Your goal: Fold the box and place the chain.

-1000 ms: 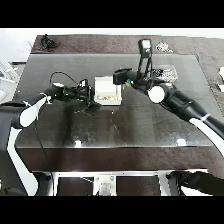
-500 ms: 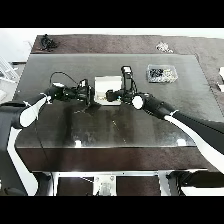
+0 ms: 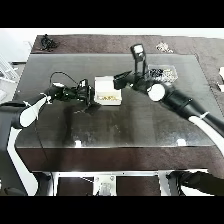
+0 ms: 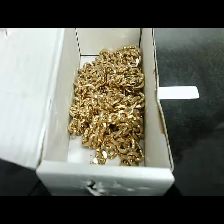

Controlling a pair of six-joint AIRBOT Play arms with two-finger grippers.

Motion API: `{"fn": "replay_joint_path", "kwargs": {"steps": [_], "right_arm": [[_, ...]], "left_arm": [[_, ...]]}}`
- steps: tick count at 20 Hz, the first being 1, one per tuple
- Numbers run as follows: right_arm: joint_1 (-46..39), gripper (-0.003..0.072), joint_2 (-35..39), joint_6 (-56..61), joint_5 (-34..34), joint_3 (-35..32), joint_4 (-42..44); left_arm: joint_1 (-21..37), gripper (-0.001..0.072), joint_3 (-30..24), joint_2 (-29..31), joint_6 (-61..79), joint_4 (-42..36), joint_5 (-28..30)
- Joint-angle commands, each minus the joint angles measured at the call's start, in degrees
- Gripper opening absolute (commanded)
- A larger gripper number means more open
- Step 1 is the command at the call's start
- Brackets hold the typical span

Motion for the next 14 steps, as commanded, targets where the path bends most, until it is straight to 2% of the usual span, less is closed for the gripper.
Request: {"fn": "replay_joint_path", "kwargs": {"steps": [1, 2, 4, 5, 6, 7, 10, 14], "right_arm": [[-7.4, 0.0193, 1.4, -12.5, 10.4, 5.2, 0.4], [-10.1, 0.0129, 0.1, -16.4, 10.9, 7.0, 2.6], [-14.6, 0.0111, -3.7, -30.0, 15.1, 11.6, 12.9], [-16.6, 0.0106, -6.5, -38.2, 20.4, 14.8, 19.6], [-18.3, 0.0039, -9.4, -44.5, 25.5, 17.9, 25.5], [-19.5, 0.0038, -12.5, -50.2, 30.3, 20.9, 29.9], [-21.7, 0.001, -22.6, -54.4, 38.4, 29.6, 34.1], [-21.5, 0.001, -34.1, -54.9, 42.7, 38.5, 35.5]], "left_arm": [[0.0, 0.0461, 0.0, 0.0, 0.0, 0.0, 0.0], [0.0, 0.0462, 0.0, 0.0, 0.0, 0.0, 0.0], [0.1, 0.0462, 0.0, 0.0, 0.0, 0.0, 0.0], [0.0, 0.0462, 0.0, 0.0, 0.0, 0.0, 0.0], [0.1, 0.0462, 0.0, 0.0, 0.0, 0.0, 0.0], [0.0, 0.0462, 0.0, 0.0, 0.0, 0.0, 0.0], [0.0, 0.0462, 0.0, 0.0, 0.0, 0.0, 0.0], [0.0, 0.0462, 0.0, 0.0, 0.0, 0.0, 0.0]]}}
